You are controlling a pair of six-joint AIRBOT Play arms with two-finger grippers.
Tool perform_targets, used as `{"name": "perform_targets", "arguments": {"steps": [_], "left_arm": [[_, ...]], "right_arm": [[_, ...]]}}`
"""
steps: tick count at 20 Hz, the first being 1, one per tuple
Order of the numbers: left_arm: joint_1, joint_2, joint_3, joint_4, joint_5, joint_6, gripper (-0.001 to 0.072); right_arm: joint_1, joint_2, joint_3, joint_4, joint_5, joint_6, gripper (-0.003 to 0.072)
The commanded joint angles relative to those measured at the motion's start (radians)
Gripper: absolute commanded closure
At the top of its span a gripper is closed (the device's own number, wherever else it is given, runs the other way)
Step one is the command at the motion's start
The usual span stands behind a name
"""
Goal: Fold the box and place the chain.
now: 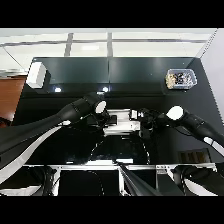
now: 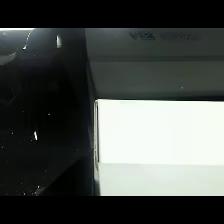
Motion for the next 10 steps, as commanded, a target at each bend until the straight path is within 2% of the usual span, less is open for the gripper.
{"name": "perform_targets", "arguments": {"steps": [1, 5, 6, 8, 9, 10], "left_arm": [[0.000, 0.000, 0.000, 0.001, -0.016, 0.008, 0.0682], [0.000, 0.000, 0.000, -0.001, -0.019, 0.009, 0.0682], [0.000, 0.000, 0.000, -0.001, -0.019, 0.009, 0.0683], [0.000, 0.000, 0.000, -0.002, -0.019, 0.009, 0.0682], [0.000, 0.000, 0.000, -0.003, -0.019, 0.009, 0.0682], [0.000, 0.000, 0.000, -0.003, -0.019, 0.009, 0.0682]], "right_arm": [[-0.005, 0.047, 0.003, -0.112, 0.035, 0.034, 0.0016], [-0.002, 0.036, 0.003, -0.146, 0.008, 0.009, 0.0017], [-0.002, 0.036, 0.003, -0.139, 0.005, -0.003, 0.0059], [-0.002, 0.036, 0.003, -0.126, 0.005, -0.010, 0.0259], [-0.002, 0.036, 0.003, -0.114, 0.007, -0.010, 0.0399], [-0.002, 0.034, 0.003, -0.088, 0.006, -0.010, 0.0469]]}}
